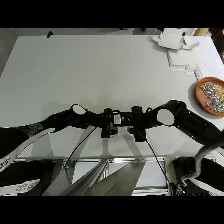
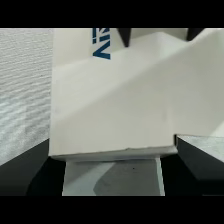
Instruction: Fold the box and place the chain.
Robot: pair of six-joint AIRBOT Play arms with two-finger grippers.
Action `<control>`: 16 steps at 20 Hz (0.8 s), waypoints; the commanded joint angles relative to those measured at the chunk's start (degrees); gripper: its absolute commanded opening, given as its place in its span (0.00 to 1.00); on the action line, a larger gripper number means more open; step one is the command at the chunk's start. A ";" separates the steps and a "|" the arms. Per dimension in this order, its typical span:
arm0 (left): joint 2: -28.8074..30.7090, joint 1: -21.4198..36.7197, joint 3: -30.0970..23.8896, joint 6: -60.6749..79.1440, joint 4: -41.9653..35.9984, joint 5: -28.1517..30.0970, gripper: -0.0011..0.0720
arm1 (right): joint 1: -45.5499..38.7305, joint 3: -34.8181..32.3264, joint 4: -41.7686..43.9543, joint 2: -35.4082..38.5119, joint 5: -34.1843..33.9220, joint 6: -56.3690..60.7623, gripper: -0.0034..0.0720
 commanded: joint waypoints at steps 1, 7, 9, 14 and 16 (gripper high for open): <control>-0.02 0.00 0.00 0.04 0.04 -0.04 0.30 | 0.13 -0.04 -5.09 0.11 -1.81 5.05 0.41; -0.02 0.00 0.00 0.04 0.02 -0.07 0.30 | 0.13 -0.04 -4.96 2.78 -2.25 5.31 0.33; -0.02 0.00 0.00 0.04 0.04 -0.04 0.30 | 0.13 -0.04 -5.01 4.02 -2.82 5.31 0.26; -0.02 0.00 0.00 0.04 0.04 -0.04 0.30 | 0.13 -0.07 -5.01 2.49 -5.64 5.31 0.25; -0.02 0.00 0.00 0.04 0.04 -0.04 0.30 | 0.13 -0.07 -5.01 1.40 -5.20 5.29 0.25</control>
